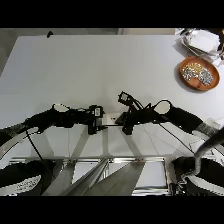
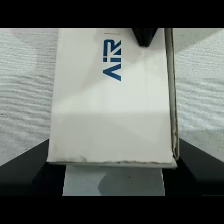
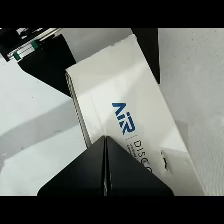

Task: Fold the box and place the chain.

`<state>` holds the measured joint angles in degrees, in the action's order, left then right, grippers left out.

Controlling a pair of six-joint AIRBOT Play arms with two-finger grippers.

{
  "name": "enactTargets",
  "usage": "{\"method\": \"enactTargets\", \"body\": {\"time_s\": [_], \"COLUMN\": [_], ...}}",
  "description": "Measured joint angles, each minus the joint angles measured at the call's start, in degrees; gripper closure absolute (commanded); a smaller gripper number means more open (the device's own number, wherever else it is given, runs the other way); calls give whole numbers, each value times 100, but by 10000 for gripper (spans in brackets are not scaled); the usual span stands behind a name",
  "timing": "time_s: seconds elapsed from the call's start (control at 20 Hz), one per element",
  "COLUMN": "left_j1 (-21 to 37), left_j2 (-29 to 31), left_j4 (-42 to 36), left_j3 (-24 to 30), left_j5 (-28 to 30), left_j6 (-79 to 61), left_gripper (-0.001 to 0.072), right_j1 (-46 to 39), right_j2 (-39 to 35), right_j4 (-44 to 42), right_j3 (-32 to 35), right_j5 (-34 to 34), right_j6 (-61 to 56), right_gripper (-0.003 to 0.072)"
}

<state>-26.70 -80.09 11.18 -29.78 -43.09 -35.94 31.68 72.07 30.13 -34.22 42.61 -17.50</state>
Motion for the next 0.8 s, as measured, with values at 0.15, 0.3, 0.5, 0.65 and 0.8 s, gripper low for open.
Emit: {"method": "enactTargets", "body": {"time_s": [0.15, 0.3, 0.5, 0.65, 0.8], "left_j1": [2, 4, 4, 4, 4], "left_j2": [0, 0, 0, 0, 0], "left_j4": [-4, -15, -9, -7, -7], "left_j3": [-2, -2, -2, -2, -2], "left_j5": [-7, 9, 2, -2, -2], "left_j6": [2, 9, 7, 7, 4], "left_gripper": [416, 416, 416, 416, 437], "right_j1": [2, -9, -271, -785, -1403], "right_j2": [-144, -487, -1023, -1327, -1443], "right_j4": [138, 236, 1150, 2267, 3633], "right_j3": [-227, -704, -1436, -1816, -1961], "right_j5": [46, 2, 94, 691, 2087], "right_j6": [-11, -323, -2035, -3818, -5189], "right_gripper": [669, 669, 669, 668, 668]}}
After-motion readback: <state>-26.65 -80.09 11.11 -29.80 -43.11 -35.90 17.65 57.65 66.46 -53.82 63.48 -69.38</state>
